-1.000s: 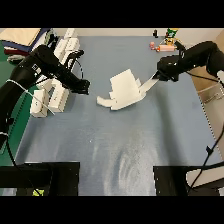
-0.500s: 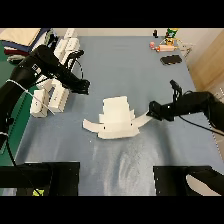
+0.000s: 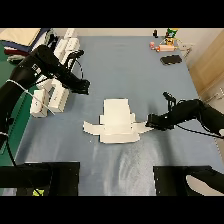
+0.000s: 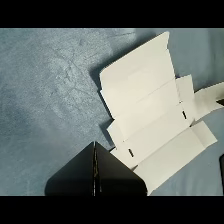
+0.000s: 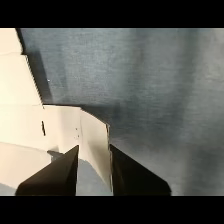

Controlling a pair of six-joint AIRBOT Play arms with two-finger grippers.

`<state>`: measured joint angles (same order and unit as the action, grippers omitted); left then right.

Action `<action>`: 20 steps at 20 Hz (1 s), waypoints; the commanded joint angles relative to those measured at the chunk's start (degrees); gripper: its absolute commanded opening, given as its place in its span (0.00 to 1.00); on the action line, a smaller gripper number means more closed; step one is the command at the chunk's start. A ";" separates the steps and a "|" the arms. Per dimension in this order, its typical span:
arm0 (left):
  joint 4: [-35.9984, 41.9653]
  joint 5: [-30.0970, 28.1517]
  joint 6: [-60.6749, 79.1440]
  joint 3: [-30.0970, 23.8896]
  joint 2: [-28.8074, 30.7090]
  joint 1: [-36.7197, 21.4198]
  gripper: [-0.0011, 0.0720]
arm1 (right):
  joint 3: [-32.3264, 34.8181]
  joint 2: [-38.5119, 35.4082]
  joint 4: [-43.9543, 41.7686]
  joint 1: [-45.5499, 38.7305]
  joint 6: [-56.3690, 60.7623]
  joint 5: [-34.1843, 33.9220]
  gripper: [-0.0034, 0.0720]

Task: Fold the box.

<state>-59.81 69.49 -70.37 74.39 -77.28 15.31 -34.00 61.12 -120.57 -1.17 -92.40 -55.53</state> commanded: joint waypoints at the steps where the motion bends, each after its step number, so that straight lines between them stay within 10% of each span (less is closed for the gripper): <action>1: -0.02 -0.02 0.02 0.07 -0.04 0.02 0.03 | -3.52 5.18 -4.61 0.02 -8.72 -2.62 0.41; 4: 0.02 -0.02 0.02 0.07 -0.04 0.04 0.03 | -6.05 9.97 -11.52 0.11 -15.43 -5.97 0.40; 6: 0.02 -0.09 0.02 0.07 -0.04 0.04 0.03 | -6.29 11.58 -12.79 0.11 -18.29 -6.64 0.04; 13: 0.79 -2.29 0.00 0.07 -0.04 0.04 0.03 | -2.89 7.56 -13.25 0.11 -20.79 -6.05 0.04; 20: 3.67 2.32 2.01 -0.07 -0.04 -1.09 0.06 | 14.49 -12.52 -14.62 0.24 -20.63 5.38 0.04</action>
<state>-56.75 68.77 -69.43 74.39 -77.28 15.03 -25.45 56.29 -134.63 -0.99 -112.84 -55.31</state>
